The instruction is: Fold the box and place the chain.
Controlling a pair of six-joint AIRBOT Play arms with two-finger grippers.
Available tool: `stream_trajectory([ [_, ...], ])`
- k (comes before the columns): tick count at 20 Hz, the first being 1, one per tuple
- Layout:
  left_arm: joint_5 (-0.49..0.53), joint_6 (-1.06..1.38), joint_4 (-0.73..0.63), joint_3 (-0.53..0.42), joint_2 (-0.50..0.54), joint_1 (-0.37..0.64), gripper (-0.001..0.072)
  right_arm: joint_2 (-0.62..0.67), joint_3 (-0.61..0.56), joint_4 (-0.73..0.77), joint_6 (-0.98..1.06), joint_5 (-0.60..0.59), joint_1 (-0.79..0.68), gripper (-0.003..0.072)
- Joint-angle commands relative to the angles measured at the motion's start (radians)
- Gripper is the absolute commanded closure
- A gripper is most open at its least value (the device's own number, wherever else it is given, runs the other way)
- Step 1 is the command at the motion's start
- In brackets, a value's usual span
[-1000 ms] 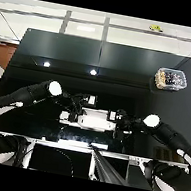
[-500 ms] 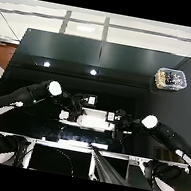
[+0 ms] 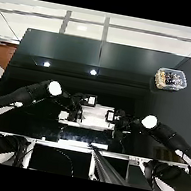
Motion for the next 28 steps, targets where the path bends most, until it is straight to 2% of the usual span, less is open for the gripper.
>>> stream_trajectory([
  [1, -0.002, -0.088, 0.082, 0.01, 0.037, 0.024, 0.013, 0.0, 0.0, -0.002, 0.0, -0.001, 0.0, 0.02],
  [5, -0.017, -0.189, 0.147, 0.011, 0.127, 0.08, 0.013, 0.0, -0.001, -0.002, 0.0, -0.002, 0.0, 0.02],
  [8, -0.078, -0.253, 0.156, 0.011, 0.2, 0.108, 0.0131, 0.0, -0.001, -0.001, 0.001, -0.003, 0.0, 0.02],
  [12, -0.253, -0.521, 0.224, 0.011, 0.286, 0.129, 0.0146, 0.0, -0.001, 0.001, 0.008, -0.011, 0.0, 0.02],
  [13, -0.313, -0.616, 0.261, 0.011, 0.301, 0.134, 0.0242, 0.0, 0.0, 0.001, 0.008, -0.011, 0.0, 0.02],
  [15, -0.472, -0.781, 0.336, 0.01, 0.319, 0.144, 0.0681, 0.0, 0.0, 0.001, 0.008, -0.011, 0.0, 0.02],
  [17, -0.564, -0.888, 0.253, -0.024, 0.322, 0.145, 0.068, 0.0, -0.001, 0.001, 0.008, -0.011, 0.0, 0.02],
  [18, -0.591, -0.891, 0.121, -0.059, 0.321, 0.138, 0.068, 0.0, -0.001, 0.001, 0.008, -0.011, 0.0, 0.02],
  [20, -0.523, -0.892, -0.052, -0.126, 0.321, 0.109, 0.0681, 0.0, -0.001, 0.001, 0.008, -0.011, 0.0, 0.02],
  [25, -0.055, -0.893, -0.327, -0.212, 0.319, 0.034, 0.0681, 0.0, -0.001, 0.001, 0.008, -0.011, 0.0, 0.02],
  [28, 0.122, -0.85, -0.444, -0.23, 0.319, -0.001, 0.068, 0.0, -0.001, 0.001, 0.008, -0.011, 0.0, 0.02],
])
